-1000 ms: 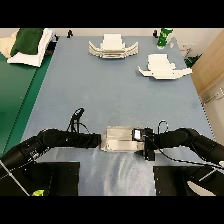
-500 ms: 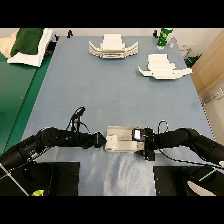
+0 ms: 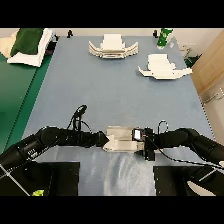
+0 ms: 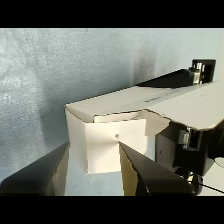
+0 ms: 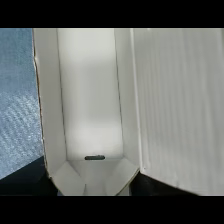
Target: Fold the box.
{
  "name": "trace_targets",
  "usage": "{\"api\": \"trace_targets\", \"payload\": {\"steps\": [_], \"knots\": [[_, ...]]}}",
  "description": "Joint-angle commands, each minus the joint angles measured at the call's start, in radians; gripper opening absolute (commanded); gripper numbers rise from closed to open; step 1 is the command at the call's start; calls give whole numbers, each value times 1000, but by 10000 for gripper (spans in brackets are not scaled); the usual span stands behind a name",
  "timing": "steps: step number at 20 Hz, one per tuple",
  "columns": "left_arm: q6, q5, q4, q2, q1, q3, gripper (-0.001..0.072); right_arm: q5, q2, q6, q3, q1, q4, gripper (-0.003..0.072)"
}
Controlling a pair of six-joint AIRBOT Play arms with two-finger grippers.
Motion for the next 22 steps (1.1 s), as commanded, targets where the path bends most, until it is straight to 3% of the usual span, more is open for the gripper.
{"api": "trace_targets", "payload": {"steps": [1,7,13,22], "knots": [[-145,-19,127,-31,-33,40,478,0,0,0,0,0,0,533],[-291,-52,282,-205,-138,161,478,0,0,0,0,0,0,533],[-564,-195,556,-306,-229,303,478,0,0,0,0,0,0,533],[-732,-398,718,-492,-326,477,478,0,0,0,0,0,0,533]]}}
